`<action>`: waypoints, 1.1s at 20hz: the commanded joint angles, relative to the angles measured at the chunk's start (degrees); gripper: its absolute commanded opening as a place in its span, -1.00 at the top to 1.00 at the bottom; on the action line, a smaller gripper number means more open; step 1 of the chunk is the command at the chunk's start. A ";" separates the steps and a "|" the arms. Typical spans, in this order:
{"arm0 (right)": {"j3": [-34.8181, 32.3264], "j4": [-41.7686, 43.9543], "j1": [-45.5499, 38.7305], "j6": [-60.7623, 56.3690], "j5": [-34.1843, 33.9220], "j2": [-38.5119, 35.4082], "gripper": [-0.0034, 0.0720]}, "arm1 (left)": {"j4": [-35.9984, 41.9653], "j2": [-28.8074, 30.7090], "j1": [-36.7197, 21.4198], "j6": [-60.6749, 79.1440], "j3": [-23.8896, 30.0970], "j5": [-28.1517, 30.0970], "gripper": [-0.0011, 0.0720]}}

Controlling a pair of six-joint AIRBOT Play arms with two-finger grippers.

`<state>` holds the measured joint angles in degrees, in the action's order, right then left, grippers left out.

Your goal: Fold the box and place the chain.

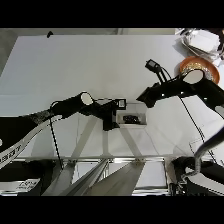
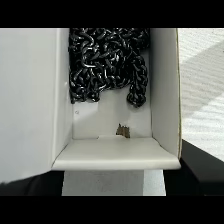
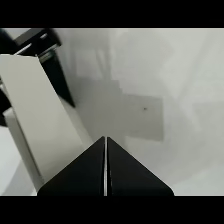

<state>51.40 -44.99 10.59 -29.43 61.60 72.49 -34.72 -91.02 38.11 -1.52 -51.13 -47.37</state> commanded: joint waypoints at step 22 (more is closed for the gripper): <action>1.77 -17.68 11.98 5.16 6.82 -1.53 0.20 | 0.00 0.02 -0.04 0.02 -0.07 0.00 0.11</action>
<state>53.12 -60.75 22.39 -23.79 68.71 71.00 -34.57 -91.02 38.11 -1.67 -51.13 -47.37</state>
